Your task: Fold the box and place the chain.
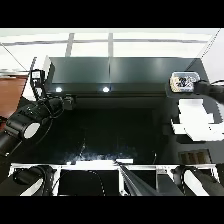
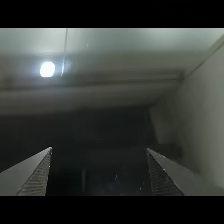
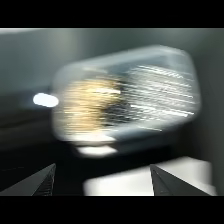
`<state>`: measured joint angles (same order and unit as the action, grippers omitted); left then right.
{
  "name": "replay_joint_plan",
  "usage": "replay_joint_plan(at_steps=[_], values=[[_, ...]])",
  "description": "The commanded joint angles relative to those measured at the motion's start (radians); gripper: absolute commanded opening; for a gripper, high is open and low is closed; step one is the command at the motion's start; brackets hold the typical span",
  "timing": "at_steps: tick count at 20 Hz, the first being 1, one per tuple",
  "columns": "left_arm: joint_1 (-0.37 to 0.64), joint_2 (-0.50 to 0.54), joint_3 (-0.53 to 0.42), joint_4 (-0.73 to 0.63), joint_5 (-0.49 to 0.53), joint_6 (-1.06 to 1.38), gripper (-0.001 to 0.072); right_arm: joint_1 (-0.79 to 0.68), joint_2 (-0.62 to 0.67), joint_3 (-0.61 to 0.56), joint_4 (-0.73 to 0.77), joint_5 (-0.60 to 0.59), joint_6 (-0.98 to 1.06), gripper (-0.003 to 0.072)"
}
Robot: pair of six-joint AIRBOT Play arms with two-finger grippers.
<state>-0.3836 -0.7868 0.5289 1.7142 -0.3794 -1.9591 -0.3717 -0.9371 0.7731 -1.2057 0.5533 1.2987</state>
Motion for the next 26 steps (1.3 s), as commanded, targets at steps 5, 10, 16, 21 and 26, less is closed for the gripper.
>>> replay_joint_plan(at_steps=[5,10,16,21,26], values=[[-0.024,0.0,0.011,-0.002,-0.097,0.0,0.0712,-0.52,-0.38,0.372,-0.321,0.377,0.265,0.0713],[-0.024,0.0,0.011,-0.002,-0.092,0.0,0.0712,-0.662,-0.53,0.443,-0.084,0.614,-0.213,0.0706],[-0.024,0.0,0.011,-0.002,-0.093,0.0,0.0711,-0.636,-0.61,0.443,0.027,0.722,-0.496,0.0705],[-0.024,0.0,0.011,-0.002,-0.093,0.0,0.071,-0.63,-0.612,0.442,-0.04,0.717,-0.505,0.0449],[-0.024,0.0,0.011,-0.002,-0.093,0.0,0.071,-0.629,-0.611,0.442,0.003,0.811,-0.507,0.0019]])
